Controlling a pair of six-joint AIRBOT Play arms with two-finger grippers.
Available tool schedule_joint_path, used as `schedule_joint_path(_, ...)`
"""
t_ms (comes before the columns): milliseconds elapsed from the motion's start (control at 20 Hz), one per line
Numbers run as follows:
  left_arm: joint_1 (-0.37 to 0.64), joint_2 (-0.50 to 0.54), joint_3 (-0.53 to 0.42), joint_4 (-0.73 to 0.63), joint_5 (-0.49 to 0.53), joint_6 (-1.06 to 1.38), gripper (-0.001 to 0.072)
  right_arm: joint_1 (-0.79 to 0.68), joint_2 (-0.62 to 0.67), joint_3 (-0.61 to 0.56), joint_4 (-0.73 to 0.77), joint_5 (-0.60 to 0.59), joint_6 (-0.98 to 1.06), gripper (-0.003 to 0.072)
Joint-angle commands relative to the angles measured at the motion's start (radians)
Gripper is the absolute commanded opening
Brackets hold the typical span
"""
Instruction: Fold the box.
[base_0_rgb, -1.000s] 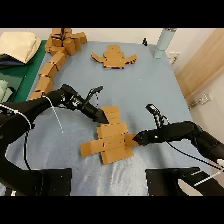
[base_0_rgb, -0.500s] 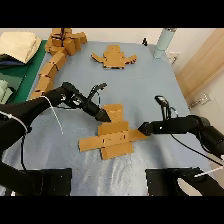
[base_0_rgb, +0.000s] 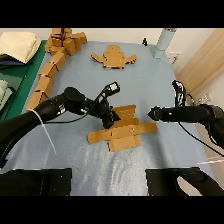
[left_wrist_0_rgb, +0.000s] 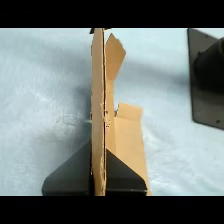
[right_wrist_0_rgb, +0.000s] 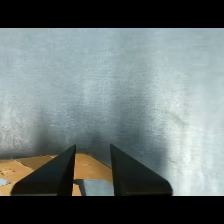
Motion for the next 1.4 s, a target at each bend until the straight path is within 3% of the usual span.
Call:
schedule_joint_path(0, -0.071, 0.032, -0.087, 0.001, 0.158, 0.189, 0.0009, 0.000, -0.020, -0.006, 0.029, 0.003, 0.019, 0.0356)
schedule_joint_path(300, -0.072, -0.056, -0.098, 0.000, 0.077, 0.236, 0.0010, 0.035, -0.060, -0.008, 0.057, 0.037, 0.019, 0.0355)
schedule_joint_path(600, -0.046, -0.038, -0.095, -0.015, 0.036, 0.239, 0.0010, 0.035, -0.067, -0.009, 0.067, 0.037, 0.019, 0.0355)
schedule_joint_path(800, 0.015, 0.011, -0.095, -0.091, -0.071, 0.265, 0.0010, 0.035, -0.067, -0.009, 0.068, 0.037, 0.019, 0.0355)
schedule_joint_path(1350, 0.032, -0.098, -0.095, -0.108, -0.074, 0.264, 0.0010, 0.035, -0.067, -0.009, 0.068, 0.045, 0.019, 0.0355)
